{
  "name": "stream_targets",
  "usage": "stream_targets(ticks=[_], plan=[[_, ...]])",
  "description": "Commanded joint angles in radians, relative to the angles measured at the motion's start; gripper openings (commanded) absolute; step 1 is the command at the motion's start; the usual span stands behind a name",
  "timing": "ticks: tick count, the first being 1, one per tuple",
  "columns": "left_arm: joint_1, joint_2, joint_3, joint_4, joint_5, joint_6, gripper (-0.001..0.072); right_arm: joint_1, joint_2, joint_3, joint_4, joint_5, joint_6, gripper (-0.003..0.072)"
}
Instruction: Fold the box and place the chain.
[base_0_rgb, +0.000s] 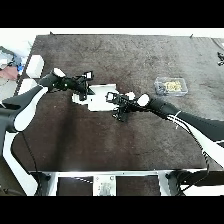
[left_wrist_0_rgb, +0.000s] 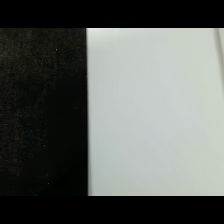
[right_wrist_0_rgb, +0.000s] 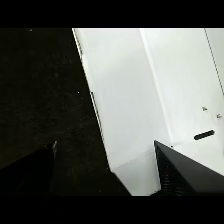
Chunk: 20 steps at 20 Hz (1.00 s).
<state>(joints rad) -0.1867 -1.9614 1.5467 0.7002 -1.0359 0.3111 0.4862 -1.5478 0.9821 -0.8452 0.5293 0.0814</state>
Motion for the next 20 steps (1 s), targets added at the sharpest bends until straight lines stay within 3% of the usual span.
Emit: stream_targets(ticks=[1, 12, 20], plan=[[0.001, 0.0, 0.0, 0.003, -0.032, 0.0, 0.0014, 0.001, -0.014, 0.004, -0.011, -0.045, -0.041, 0.072], [0.001, 0.0, 0.0, 0.059, -0.087, 0.004, 0.0014, -0.005, -0.017, 0.01, -0.079, -0.152, -0.082, 0.072], [0.001, -0.001, 0.0, 0.059, -0.083, 0.004, 0.0014, -0.053, -0.017, 0.127, -0.071, -0.044, -0.103, 0.072]])
